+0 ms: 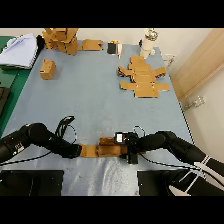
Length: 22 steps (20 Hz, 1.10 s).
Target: Fold the box.
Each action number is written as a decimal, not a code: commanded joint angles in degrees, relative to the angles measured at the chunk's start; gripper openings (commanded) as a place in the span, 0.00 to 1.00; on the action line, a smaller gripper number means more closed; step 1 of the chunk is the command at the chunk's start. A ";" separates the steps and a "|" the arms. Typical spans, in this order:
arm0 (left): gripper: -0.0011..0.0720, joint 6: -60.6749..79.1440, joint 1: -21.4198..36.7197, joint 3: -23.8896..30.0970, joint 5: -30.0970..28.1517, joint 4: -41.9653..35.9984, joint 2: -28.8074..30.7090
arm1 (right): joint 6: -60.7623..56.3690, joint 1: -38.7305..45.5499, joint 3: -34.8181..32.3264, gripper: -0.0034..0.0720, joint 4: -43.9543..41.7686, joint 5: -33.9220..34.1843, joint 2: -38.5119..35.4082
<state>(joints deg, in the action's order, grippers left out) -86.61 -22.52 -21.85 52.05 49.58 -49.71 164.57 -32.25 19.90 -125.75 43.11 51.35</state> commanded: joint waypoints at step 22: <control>0.04 12.66 -4.02 0.87 -12.63 -22.58 -0.17 | 0.00 -0.02 0.02 0.73 0.00 0.00 0.00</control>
<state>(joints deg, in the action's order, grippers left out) -74.11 -28.08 -20.34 39.27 26.41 -49.89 164.59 -32.25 19.90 -125.75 43.11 51.35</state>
